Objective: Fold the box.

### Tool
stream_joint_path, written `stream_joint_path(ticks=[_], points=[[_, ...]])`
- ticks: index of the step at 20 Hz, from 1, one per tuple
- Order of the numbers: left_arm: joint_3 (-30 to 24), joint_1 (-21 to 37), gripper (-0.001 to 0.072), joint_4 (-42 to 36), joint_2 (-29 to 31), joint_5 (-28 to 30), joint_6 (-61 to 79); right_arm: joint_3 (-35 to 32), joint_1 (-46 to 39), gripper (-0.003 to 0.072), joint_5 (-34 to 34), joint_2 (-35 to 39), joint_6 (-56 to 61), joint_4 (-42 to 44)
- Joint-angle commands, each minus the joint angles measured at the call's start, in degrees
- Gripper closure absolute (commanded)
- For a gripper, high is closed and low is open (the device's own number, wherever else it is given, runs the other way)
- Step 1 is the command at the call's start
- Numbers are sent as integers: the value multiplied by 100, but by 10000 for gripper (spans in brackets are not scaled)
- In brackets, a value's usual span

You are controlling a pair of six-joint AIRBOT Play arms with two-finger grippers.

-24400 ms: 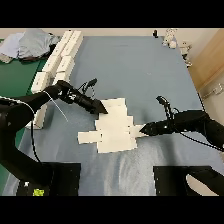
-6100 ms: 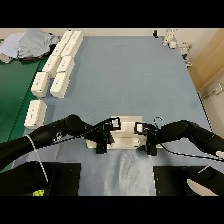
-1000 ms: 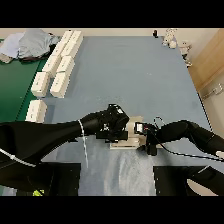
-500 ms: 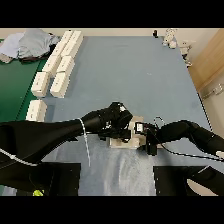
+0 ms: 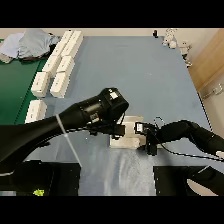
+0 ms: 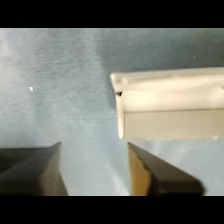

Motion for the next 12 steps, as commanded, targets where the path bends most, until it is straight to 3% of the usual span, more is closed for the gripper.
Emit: stream_joint_path(ticks=[1, 2, 7, 10, 12], points=[[107, 13, 567, 212, 673, -439, 243, -2, 4, 143, 2, 0, 0, 2], [105, 13, 697, 269, 796, -385, 442, -2, 4, 143, 2, 0, 0, 2], [17, 13, 697, 323, 879, 632, 1088, -2, 4, 143, 2, 0, 0, 2], [-170, 13, 698, 315, 940, 590, 1700, -2, 4, 143, 2, 0, 0, 2], [-586, 173, 699, 293, 1189, 645, 2210, -2, 4, 143, 2, 0, 0, 2]])
